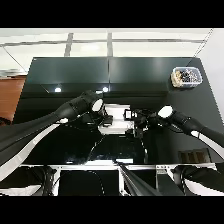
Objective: Fold the box and place the chain.
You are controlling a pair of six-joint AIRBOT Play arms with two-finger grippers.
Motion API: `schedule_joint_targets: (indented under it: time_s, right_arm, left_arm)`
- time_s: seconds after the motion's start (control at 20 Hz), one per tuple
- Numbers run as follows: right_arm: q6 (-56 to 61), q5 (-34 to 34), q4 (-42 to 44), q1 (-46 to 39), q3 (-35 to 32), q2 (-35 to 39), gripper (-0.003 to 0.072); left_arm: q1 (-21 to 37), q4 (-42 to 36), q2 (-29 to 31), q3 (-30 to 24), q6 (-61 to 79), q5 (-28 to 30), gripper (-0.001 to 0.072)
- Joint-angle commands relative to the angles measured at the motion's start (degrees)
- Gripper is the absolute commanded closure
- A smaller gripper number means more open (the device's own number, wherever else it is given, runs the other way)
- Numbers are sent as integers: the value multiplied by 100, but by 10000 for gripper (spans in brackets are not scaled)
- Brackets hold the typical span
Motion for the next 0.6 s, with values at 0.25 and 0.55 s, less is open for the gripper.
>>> schedule_joint_targets:
  time_s: [0.25, 0.55]
  right_arm:
    - [15, -4, 9, 4, 0, -2, 262]
    - [164, 22, 9, 4, 4, 20, -34]
  left_arm:
    - [-2, -52, 4, 4, -61, 184, 679]
    - [11, -68, 4, 4, 101, 186, 679]
